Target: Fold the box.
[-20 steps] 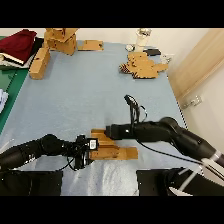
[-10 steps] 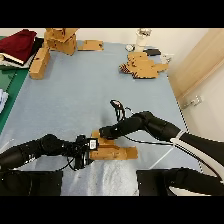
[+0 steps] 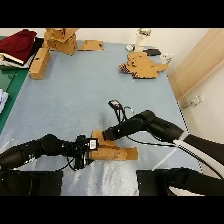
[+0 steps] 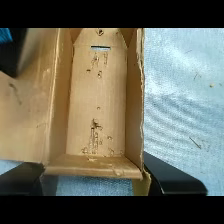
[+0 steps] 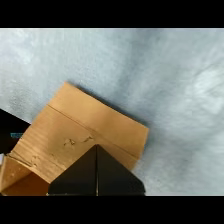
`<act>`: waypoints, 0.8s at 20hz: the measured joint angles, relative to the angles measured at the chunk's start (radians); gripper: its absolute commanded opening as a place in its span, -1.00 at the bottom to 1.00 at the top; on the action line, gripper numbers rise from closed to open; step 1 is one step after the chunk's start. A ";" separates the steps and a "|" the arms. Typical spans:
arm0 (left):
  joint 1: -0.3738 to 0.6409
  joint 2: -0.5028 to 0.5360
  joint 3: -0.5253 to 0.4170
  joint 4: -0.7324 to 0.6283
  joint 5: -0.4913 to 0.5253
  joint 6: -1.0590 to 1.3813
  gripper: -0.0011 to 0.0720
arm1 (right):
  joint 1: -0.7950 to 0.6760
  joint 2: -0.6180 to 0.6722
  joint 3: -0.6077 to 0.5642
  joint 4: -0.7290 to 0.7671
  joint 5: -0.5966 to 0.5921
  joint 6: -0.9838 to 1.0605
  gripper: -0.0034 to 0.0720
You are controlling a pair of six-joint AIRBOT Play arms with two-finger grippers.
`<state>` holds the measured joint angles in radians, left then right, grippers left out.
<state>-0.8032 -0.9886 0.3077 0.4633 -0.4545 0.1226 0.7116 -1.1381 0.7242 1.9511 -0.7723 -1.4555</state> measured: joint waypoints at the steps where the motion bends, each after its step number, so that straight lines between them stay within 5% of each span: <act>1: 0.000 0.000 0.000 0.000 0.000 0.000 0.67 | -0.002 0.038 0.000 -0.032 -0.019 -0.002 -0.90; 9: 0.000 0.000 0.000 0.000 0.000 0.000 0.67 | 0.020 0.330 -0.052 -0.133 -0.296 -0.134 -0.89; 11: 0.000 0.000 0.000 0.000 0.000 0.000 0.67 | 0.054 0.360 -0.106 -0.108 -0.370 -0.247 0.04; 12: 0.000 0.000 0.000 0.000 0.000 0.000 0.67 | 0.071 0.366 -0.132 -0.103 -0.389 -0.294 0.35; 16: 0.000 0.000 0.000 0.000 0.000 0.000 0.67 | 0.121 0.348 -0.198 -0.122 -0.351 -0.483 0.36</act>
<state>-0.8032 -0.9886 0.3077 0.4633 -0.4545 0.1226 0.8330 -0.7898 0.5262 1.8294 -1.1236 -1.9385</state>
